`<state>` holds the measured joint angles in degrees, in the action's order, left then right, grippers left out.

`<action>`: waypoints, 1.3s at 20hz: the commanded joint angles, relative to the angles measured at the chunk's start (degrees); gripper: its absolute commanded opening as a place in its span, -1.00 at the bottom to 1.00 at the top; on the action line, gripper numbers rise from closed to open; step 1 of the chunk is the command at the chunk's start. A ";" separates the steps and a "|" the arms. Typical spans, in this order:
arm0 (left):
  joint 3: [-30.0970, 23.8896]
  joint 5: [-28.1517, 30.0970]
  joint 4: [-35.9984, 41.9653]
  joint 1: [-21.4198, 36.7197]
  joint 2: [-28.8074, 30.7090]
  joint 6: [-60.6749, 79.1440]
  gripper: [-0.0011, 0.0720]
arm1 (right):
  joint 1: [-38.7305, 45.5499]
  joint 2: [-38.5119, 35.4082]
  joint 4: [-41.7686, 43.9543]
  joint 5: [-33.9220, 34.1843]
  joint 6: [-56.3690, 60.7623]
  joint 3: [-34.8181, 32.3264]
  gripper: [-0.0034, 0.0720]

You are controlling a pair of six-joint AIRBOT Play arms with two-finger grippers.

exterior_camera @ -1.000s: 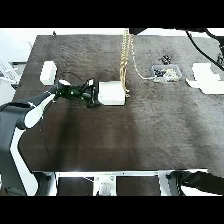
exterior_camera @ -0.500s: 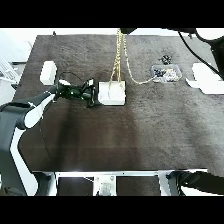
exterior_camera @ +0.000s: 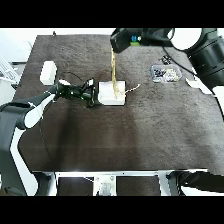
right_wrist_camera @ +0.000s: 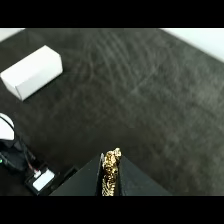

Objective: Fold the box and place the chain.

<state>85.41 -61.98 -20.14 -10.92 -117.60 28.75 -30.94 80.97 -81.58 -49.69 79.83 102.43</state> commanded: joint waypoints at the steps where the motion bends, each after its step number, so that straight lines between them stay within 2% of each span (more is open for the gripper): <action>1: 0.02 0.00 0.00 0.04 -0.04 0.02 -0.13 | -0.07 0.13 0.66 -1.16 2.25 -5.40 -0.90; 5: 0.02 0.00 0.00 0.04 -0.04 0.02 -0.13 | -0.07 0.63 1.70 0.96 2.25 -13.07 -0.90; 11: 0.02 0.00 0.00 0.04 -0.04 0.02 -0.13 | 0.02 3.32 1.68 8.79 0.85 -24.81 -0.90; 12: 0.02 0.00 0.00 0.04 -0.04 0.02 -0.13 | 0.04 3.87 1.66 8.81 -0.46 -25.62 -0.65; 13: 0.02 0.00 0.00 0.04 -0.04 0.02 -0.13 | 0.28 4.35 1.66 8.72 -1.38 -26.05 0.07; 14: 0.02 0.00 0.00 0.04 -0.04 0.02 -0.13 | 0.68 4.50 1.49 8.74 -2.56 -26.18 0.56; 18: 0.02 0.00 0.00 0.04 -0.04 0.02 -0.13 | 4.76 4.11 -0.07 7.87 -6.05 -26.18 0.56; 21: 0.02 0.00 0.00 0.04 -0.04 0.02 -0.13 | 10.38 4.02 -0.28 4.96 -15.91 -26.38 0.56; 24: 0.02 0.02 0.00 0.04 -0.04 0.02 -0.13 | 16.68 4.17 3.10 4.76 -34.34 -28.39 0.56; 26: 0.02 0.02 0.00 0.04 -0.04 0.02 -0.13 | 20.79 5.64 12.50 4.59 -50.34 -29.57 0.56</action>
<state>85.41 -61.98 -20.12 -10.92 -117.60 28.75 -15.51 85.52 -77.84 -44.27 50.94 74.32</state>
